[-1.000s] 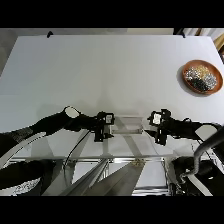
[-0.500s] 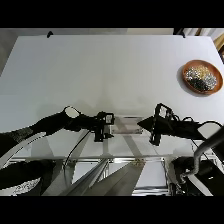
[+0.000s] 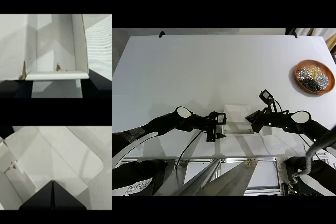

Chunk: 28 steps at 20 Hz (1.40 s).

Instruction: Fold the box and place the chain.

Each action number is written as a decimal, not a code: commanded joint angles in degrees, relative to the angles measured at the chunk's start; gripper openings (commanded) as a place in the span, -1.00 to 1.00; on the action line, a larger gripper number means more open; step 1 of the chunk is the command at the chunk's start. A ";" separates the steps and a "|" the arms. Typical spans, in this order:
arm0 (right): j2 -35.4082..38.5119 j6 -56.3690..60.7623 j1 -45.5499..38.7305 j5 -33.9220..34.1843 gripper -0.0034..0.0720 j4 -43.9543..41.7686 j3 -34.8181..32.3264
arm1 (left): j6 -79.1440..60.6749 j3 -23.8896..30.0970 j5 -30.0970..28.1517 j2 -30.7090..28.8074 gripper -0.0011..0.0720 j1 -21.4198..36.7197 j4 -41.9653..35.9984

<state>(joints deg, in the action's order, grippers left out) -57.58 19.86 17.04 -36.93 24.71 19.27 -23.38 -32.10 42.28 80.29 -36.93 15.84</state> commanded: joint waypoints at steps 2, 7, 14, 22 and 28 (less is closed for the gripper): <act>-2.01 5.22 0.04 -0.11 -0.87 5.46 0.00 | -0.17 0.02 -0.04 -0.02 -0.89 0.04 0.07; 2.78 5.95 0.02 -3.06 -0.87 6.08 3.28 | -0.17 0.02 -0.07 -0.04 -0.89 0.04 0.07; 12.83 16.74 0.04 -21.05 -0.87 31.58 12.63 | -0.17 0.02 -0.04 -0.04 -0.89 0.04 0.07; 14.58 7.10 0.04 -31.02 -0.50 49.24 11.72 | -0.17 0.02 -0.04 -0.04 -0.89 0.04 0.07; 14.58 -23.04 0.04 -18.32 -0.63 40.92 1.62 | -0.17 0.02 -0.04 -0.02 -0.89 0.04 0.07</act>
